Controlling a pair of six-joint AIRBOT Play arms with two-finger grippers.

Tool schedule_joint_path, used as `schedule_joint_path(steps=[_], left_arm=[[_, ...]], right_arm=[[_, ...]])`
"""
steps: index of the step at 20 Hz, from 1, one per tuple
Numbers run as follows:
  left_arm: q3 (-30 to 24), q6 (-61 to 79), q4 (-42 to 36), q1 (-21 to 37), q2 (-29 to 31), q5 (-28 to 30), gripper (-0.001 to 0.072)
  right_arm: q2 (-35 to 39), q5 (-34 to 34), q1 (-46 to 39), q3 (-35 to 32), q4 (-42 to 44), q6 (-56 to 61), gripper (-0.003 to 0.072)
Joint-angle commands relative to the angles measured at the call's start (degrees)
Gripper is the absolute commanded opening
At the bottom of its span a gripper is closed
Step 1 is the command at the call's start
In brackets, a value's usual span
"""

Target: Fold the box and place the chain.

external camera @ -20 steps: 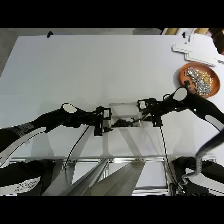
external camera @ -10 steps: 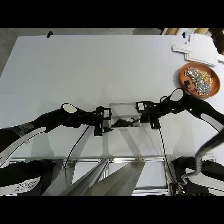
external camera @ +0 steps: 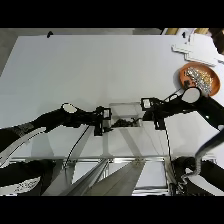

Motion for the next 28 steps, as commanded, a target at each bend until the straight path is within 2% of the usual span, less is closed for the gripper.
schedule_joint_path(steps=[1, 4, 6, 9, 11, 13, 14, 20, 21, 22, 23, 26, 27, 28], left_arm=[[0.0, 0.0, 0.0, 0.0, 0.0, 0.0, 0.0014], [0.0, 0.0, 0.0, 0.0, 0.0, 0.0, 0.0014], [0.0, 0.0, 0.0, 0.0, 0.0, 0.0, 0.0014], [0.0, 0.0, 0.0, 0.0, 0.0, 0.0, 0.0014], [0.0, 0.0, 0.0, 0.0, 0.0, 0.0, 0.0014], [0.0, 0.0, 0.0, 0.0, 0.0, 0.0, 0.0014], [0.0, 0.0, 0.0, 0.0, 0.0, 0.0, 0.0014], [0.0, 0.0, 0.0, 0.0, 0.0, 0.0, 0.0014], [0.0, 0.0, 0.0, 0.0, 0.0, 0.0, 0.0014], [0.0, 0.0, 0.0, 0.0, 0.0, 0.0, 0.0014], [0.0, 0.0, 0.0, 0.0, 0.0, 0.0, 0.0014], [0.0, 0.0, 0.0, 0.0, 0.0, 0.0, 0.0014], [0.0, 0.0, 0.0, 0.0, 0.0, 0.0, 0.0014], [0.0, 0.0, 0.0, 0.0, 0.0, 0.0, 0.0014]], right_arm=[[7.3, 0.8, 0.1, 0.0, 5.7, 11.2, 0.0015], [9.8, 1.3, 0.5, 0.0, 20.6, 12.2, 0.0015], [9.8, -0.3, 3.9, 0.0, 25.2, 11.8, 0.0015], [9.7, -7.5, 14.5, 0.0, 24.6, 11.7, 0.0015], [9.6, -17.0, 21.5, 0.0, 21.0, 11.8, 0.0015], [9.1, -24.4, 24.6, 0.0, 17.3, 14.5, 0.0015], [8.6, -25.6, 24.5, 0.0, 16.1, 17.0, 0.0015], [3.5, -22.8, 23.4, 0.0, -2.5, 34.6, 0.0019], [3.1, -21.5, 23.4, 0.0, -5.0, 36.5, 0.0061], [3.2, -19.5, 23.4, 0.0, -7.6, 38.2, 0.0156], [3.9, -17.3, 23.3, 0.0, -9.9, 39.2, 0.0197], [8.5, -12.7, 19.8, 0.3, -13.8, 38.4, 0.0212], [10.5, -12.2, 17.3, 0.4, -13.8, 37.0, 0.0267], [12.3, -11.6, 14.2, 0.5, -13.8, 34.7, 0.0281]])
